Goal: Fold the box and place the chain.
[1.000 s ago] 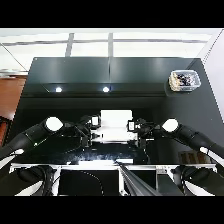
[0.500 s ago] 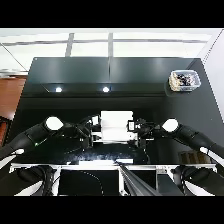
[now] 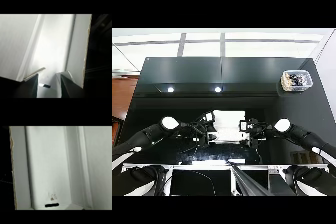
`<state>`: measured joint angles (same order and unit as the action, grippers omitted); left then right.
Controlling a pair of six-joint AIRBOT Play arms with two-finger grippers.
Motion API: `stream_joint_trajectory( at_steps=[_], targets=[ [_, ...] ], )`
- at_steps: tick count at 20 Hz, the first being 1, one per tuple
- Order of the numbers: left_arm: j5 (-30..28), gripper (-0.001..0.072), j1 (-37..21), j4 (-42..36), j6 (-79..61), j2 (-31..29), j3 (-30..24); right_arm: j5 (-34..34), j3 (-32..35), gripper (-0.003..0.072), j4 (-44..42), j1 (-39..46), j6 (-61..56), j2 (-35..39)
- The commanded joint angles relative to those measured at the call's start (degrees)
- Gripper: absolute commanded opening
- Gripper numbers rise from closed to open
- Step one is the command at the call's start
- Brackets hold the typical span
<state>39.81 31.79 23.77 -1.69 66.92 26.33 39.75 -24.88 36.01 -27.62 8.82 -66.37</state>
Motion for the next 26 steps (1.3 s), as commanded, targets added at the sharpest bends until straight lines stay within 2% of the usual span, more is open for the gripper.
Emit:
stream_joint_trajectory(
  at_steps=[1,3,4,5,6,8,9,10,11,12,13,14,16,18,21,23,25,26],
  targets=[
    [-2.91,0.0329,1.03,-0.7,-2.05,0.24,-0.02,0.0,0.02,0.0572,-0.02,-0.02,-0.02,-0.02],
    [-4.61,0.0327,1.38,-0.7,-2.03,0.24,-0.02,0.02,0.02,0.0571,-0.02,0.0,-0.02,-0.02],
    [-4.85,0.021,1.42,-0.7,-2.03,0.24,-0.02,0.02,0.02,0.0571,-0.02,0.0,-0.02,-0.02],
    [-4.98,0.0171,1.46,-0.7,-2.03,0.24,-0.02,0.0,0.02,0.0571,-0.02,0.0,-0.02,-0.02],
    [-4.87,0.0197,1.49,-0.7,-2.03,0.24,-0.02,0.02,0.02,0.0572,-0.02,0.0,-0.02,-0.02],
    [-4.83,0.0587,1.49,-0.7,-2.01,0.24,-0.02,0.02,0.02,0.0572,-0.02,0.0,-0.02,-0.02],
    [-4.55,0.0463,1.49,-0.66,-2.01,0.24,-0.02,0.02,0.02,0.0571,-0.02,0.0,-0.02,-0.02],
    [-4.26,0.0289,1.49,-0.68,-2.01,0.24,-0.02,0.02,0.02,0.0571,-0.02,0.0,-0.02,-0.02],
    [-3.74,0.0222,1.49,-0.68,-2.01,0.24,-0.02,0.02,0.02,0.0572,-0.02,0.0,-0.02,-0.02],
    [-3.3,0.0228,1.49,-0.68,-2.01,0.24,-0.02,0.02,0.02,0.0571,-0.02,-0.02,-0.02,-0.02],
    [-3.04,0.0205,1.46,-0.52,-1.99,0.09,-0.02,0.02,0.02,0.0571,-0.02,0.0,-0.02,-0.02],
    [-3.04,0.0046,1.31,0.09,-1.64,-0.59,-0.02,0.02,0.02,0.0571,-0.02,0.0,-0.02,-0.02],
    [-2.75,0.0027,-0.13,3.13,2.58,-3.82,-0.02,0.04,0.02,0.0571,-0.04,0.0,-0.04,-0.02],
    [-1.68,0.0027,-3.39,9.53,10.6,-8.96,-0.02,0.04,0.02,0.0572,-0.02,0.0,-0.02,-0.02],
    [-0.87,0.0027,-12.92,21.38,36.39,-17.03,-0.09,0.04,0.02,0.0572,-0.02,0.0,-0.02,-0.02],
    [4.55,0.0028,-21.88,24.5,51.28,-19.5,-0.09,0.04,0.02,0.0572,-0.02,-0.02,-0.02,-0.02],
    [12.79,0.0027,-30.05,25.86,54.64,-19.3,-0.09,0.04,0.02,0.0571,-0.02,0.0,0.0,-0.02],
    [14.93,0.0027,-33.44,26.75,58.18,-18.91,-0.44,0.04,0.02,0.0571,-0.02,-0.02,-0.02,-0.02]
  ],
)
